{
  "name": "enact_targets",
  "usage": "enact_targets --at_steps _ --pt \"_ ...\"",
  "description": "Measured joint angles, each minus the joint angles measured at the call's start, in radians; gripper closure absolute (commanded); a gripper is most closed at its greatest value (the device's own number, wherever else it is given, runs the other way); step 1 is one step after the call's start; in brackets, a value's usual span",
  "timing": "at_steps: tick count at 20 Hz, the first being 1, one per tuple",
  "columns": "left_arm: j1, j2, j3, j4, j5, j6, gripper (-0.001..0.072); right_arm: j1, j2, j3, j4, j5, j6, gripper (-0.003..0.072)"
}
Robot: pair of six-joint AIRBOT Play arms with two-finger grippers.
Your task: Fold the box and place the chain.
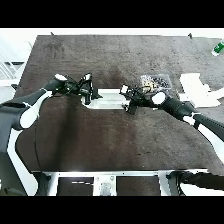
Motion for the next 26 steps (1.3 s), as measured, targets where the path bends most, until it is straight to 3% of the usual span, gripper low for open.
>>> enact_targets --at_steps 5,11,26 --pt "0.000 0.000 0.000 0.000 0.000 0.000 0.0690 -0.041 -0.030 0.038 0.084 0.066 -0.085 0.0003" --pt "0.000 0.000 0.000 0.000 0.000 0.000 0.0690 -0.106 -0.105 0.116 0.182 0.232 -0.194 0.0002" --pt "0.000 0.000 0.000 0.000 0.000 0.000 0.0690 -0.196 -0.320 0.318 0.232 0.529 -0.335 0.0002"
